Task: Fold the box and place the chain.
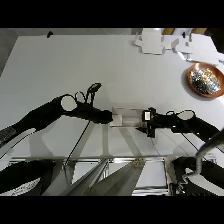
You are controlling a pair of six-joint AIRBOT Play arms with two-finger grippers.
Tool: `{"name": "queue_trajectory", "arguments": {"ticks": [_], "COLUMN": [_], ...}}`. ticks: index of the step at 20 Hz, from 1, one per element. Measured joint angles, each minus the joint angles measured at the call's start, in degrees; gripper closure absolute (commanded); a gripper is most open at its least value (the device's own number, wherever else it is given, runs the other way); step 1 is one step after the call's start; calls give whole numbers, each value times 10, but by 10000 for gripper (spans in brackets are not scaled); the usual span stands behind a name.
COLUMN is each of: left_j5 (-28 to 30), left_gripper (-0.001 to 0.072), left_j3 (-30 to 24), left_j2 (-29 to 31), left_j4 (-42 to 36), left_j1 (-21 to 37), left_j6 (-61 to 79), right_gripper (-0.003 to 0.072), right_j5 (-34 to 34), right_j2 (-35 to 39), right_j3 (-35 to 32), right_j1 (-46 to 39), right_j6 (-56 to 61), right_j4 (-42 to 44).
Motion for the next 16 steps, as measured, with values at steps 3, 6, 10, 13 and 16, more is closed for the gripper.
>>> {"name": "queue_trajectory", "arguments": {"ticks": [3,6,10,13,16], "left_j5": [0,-7,-35,-50,-50], "left_gripper": [477,413,413,413,413], "left_j3": [9,35,72,83,88], "left_j2": [0,-12,-33,-39,-42], "left_j4": [3,24,104,150,177], "left_j1": [-8,-21,-39,-49,-63], "left_j6": [-2,-21,-103,-158,-201], "right_gripper": [237,237,237,237,237], "right_j5": [0,0,0,0,0], "right_j2": [0,0,0,0,0], "right_j3": [0,0,0,0,0], "right_j1": [0,0,0,0,0], "right_j6": [0,0,0,0,0], "right_j4": [0,0,0,0,0]}}
